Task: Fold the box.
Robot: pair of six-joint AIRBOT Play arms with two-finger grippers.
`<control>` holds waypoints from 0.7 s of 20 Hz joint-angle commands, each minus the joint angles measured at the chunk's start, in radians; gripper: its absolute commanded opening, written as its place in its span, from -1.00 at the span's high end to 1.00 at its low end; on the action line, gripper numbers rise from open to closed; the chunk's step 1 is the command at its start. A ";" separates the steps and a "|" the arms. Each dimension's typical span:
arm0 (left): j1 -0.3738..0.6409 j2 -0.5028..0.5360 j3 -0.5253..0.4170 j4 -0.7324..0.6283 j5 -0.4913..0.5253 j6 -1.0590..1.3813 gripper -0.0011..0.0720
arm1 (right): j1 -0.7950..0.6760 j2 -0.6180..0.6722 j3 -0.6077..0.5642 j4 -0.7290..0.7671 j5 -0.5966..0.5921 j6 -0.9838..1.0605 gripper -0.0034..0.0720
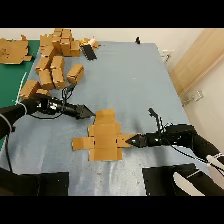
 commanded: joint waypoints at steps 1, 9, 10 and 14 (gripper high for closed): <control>-0.001 -0.088 0.068 0.006 -0.137 0.009 -0.47 | 0.001 0.001 0.000 -0.001 -0.002 0.006 0.91; -0.013 -0.164 0.089 0.076 -0.151 -0.017 -0.47 | 0.001 0.001 0.000 0.000 -0.002 0.006 0.91; -0.021 -0.175 0.100 0.067 -0.160 -0.017 -0.47 | 0.001 0.001 0.000 0.000 -0.003 0.006 0.91; -0.061 -0.202 0.153 0.043 -0.170 -0.019 -0.47 | 0.001 0.000 0.000 0.000 -0.002 0.006 0.91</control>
